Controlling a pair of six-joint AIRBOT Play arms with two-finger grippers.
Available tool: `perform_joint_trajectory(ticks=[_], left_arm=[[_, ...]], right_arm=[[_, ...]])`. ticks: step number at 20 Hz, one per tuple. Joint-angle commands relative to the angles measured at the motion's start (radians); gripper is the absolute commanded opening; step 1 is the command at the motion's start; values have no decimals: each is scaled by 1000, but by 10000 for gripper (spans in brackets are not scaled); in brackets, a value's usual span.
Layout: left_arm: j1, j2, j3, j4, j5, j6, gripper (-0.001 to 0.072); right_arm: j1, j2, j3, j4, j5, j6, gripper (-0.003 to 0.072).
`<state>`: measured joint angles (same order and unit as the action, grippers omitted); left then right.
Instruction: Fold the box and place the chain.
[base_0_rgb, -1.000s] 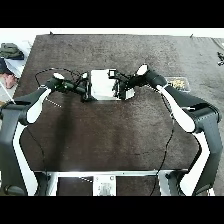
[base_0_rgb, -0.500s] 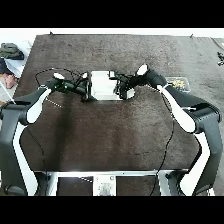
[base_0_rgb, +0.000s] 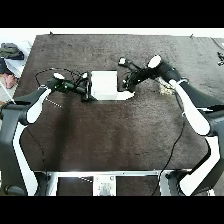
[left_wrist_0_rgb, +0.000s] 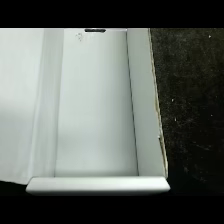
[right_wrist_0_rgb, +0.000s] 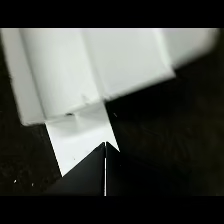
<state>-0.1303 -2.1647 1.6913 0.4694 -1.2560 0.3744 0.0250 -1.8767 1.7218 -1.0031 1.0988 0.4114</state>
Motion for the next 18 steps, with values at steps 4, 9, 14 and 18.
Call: perform_joint_trajectory(ticks=[4, 9, 14, 18], left_arm=[[0, 1, 1, 1, 0, 1, 345], [0, 1, 1, 1, 0, 1, 345], [0, 1, 1, 1, 0, 1, 345], [0, 1, 1, 1, 0, 1, 345]], right_arm=[[-143, 50, -6, -3, 102, 586, -4], [-190, 50, -117, 58, 34, 655, -4], [-179, 48, -271, 138, -88, 644, -3], [-144, 6, -308, 229, -89, 602, -3]])
